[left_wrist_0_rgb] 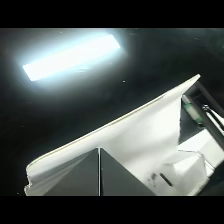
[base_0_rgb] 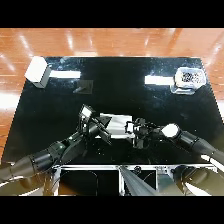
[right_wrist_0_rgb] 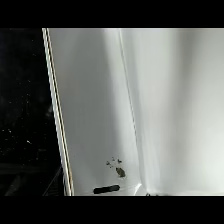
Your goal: Fold the box and place the chain.
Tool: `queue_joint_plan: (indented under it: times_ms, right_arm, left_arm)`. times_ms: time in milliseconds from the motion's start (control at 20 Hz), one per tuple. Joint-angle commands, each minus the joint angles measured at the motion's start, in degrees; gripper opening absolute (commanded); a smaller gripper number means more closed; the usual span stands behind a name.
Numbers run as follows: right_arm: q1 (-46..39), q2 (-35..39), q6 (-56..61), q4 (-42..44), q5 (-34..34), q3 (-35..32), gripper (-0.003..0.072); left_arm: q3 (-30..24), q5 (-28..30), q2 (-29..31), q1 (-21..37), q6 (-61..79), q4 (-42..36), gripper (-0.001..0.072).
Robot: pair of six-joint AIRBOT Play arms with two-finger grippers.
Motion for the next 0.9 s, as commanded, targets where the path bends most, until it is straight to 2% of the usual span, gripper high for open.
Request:
queue_joint_plan:
  times_ms: [0, 250, 450, 700, 850]
  right_arm:
    - [0.2, 0.0, 0.0, -0.5, 0.2, 0.0, 0.0494]
    - [0.2, 0.0, 0.0, -0.5, 0.2, 0.0, 0.0494]
    - [0.2, 0.0, 0.0, -0.4, 0.2, 0.0, 0.0494]
    - [0.2, 0.0, 0.0, -0.4, 0.2, 0.0, 0.0494]
    - [0.2, 0.0, 0.0, -0.4, 0.2, 0.0, 0.0494]
  left_arm:
    - [0.3, -3.1, -3.0, 0.0, -1.3, 0.1, 0.0017]
    - [0.9, -2.6, -7.1, 0.0, -1.3, 0.1, 0.0016]
    - [1.7, 0.3, -7.6, 0.2, -3.7, 0.1, 0.0017]
    - [2.7, 14.6, -7.7, 4.1, -10.1, 0.2, 0.0016]
    - [3.7, 15.3, -7.6, 5.4, -10.0, 0.6, 0.0016]
